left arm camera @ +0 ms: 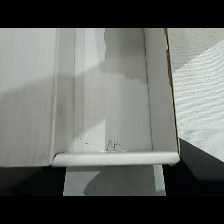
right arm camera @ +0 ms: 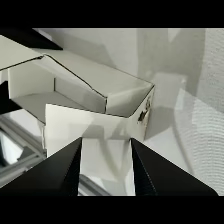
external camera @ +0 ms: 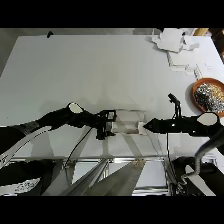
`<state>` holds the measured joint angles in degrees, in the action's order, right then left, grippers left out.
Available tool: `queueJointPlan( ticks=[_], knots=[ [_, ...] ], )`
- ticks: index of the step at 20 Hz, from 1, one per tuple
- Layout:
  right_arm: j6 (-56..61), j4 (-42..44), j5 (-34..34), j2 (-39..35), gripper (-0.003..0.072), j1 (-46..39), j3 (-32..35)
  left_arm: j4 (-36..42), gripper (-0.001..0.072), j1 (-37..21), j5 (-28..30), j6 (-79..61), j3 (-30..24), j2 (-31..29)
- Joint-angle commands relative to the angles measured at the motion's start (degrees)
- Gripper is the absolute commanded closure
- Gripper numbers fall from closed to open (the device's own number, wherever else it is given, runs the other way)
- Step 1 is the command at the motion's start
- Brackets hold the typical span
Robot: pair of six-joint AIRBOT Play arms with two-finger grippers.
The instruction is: Fold the box and place the chain.
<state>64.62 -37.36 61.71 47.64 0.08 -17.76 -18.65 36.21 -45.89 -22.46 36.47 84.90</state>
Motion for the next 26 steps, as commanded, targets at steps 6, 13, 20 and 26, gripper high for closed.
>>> queueJointPlan(
  ticks=[6, 13, 20, 26],
  knots=[
    [17.8, -15.1, -5.7, 3.1, 0.0343, 11.7, -6.2, 0.0, 0.0498, 0.0, 0.0, 0.0, 0.0, 0.0],
    [35.7, -20.8, -10.1, 4.9, 0.0344, 25.1, -11.5, 0.0, 0.0498, 0.0, 0.0, 0.0, 0.0, 0.0],
    [60.4, -37.8, -9.0, 10.4, 0.0344, 35.4, -14.7, 0.0, 0.0498, 0.0, 0.0, 0.0, 0.0, 0.0],
    [71.1, -49.7, -3.8, 17.1, 0.0345, 41.8, -20.5, 0.0, 0.0498, 0.0, 0.0, 0.0, 0.0, 0.0]
  ],
)
